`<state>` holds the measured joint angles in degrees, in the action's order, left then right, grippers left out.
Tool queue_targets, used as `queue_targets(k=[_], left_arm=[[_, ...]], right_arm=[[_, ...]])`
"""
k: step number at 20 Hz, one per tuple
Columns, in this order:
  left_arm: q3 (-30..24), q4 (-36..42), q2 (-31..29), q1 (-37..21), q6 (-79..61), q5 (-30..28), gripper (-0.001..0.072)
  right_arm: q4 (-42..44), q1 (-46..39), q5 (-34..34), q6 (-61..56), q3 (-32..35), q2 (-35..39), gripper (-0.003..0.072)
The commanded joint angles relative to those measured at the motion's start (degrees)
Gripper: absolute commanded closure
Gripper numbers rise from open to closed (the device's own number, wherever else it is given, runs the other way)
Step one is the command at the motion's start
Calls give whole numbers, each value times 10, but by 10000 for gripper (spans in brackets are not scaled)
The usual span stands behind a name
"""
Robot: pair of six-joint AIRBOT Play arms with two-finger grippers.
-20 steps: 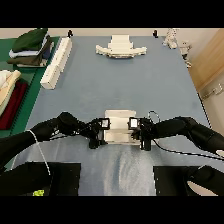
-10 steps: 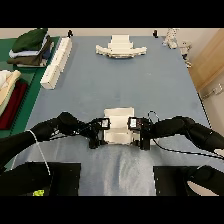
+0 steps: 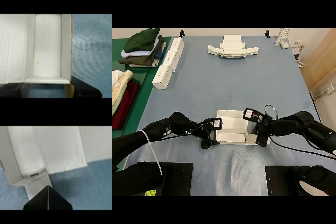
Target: Fold the box.
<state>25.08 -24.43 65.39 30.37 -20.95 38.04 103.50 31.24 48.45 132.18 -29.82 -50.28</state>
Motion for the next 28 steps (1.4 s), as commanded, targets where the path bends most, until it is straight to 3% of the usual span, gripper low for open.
queue_targets(k=[1,3,5,9,11,14,18,21,28], left_arm=[[0,0,0,0,0,0,225],[0,0,0,0,0,0,225],[0,0,0,0,0,0,225],[0,0,0,0,0,0,225],[0,0,0,0,0,0,225],[0,0,0,0,0,0,225],[0,0,0,0,0,0,225],[0,0,0,0,0,0,225],[0,0,0,0,0,0,225]], right_arm=[[-173,-17,73,-280,-28,28,681],[-220,-57,105,-426,-40,39,681],[-193,-129,160,-515,-41,31,681],[-43,-286,220,-509,-33,-19,683],[69,-344,226,-440,-31,-38,683],[113,-401,256,-418,-27,-79,683],[203,-418,267,-329,-8,-123,683],[224,-418,273,-294,14,-157,683],[325,-409,302,-231,32,-164,683]])
